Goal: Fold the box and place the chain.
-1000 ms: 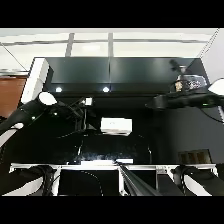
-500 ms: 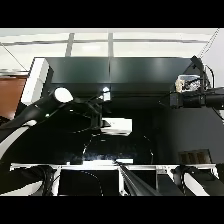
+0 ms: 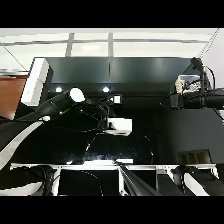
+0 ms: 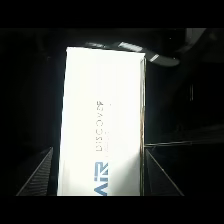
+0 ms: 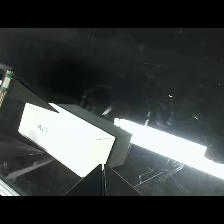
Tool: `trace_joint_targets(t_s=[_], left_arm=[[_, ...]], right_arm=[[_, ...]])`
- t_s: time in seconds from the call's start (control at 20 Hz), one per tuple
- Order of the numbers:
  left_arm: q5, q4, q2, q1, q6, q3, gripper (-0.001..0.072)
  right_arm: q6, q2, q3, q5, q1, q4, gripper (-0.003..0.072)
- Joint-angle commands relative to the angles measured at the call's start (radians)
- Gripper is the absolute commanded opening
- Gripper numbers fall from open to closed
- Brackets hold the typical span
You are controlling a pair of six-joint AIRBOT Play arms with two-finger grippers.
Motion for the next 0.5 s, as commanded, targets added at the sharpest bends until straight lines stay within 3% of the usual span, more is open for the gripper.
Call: trace_joint_targets(t_s=[0.0,0.45], left_arm=[[-0.001,0.011,-0.005,-0.003,-0.003,0.003,0.0714],[0.011,0.051,-0.011,-0.051,-0.003,0.003,0.0714]], right_arm=[[0.0,0.001,0.001,0.0,0.0,-0.005,0.0018],[0.003,0.001,0.001,0.0,0.0,-0.005,0.0018]])
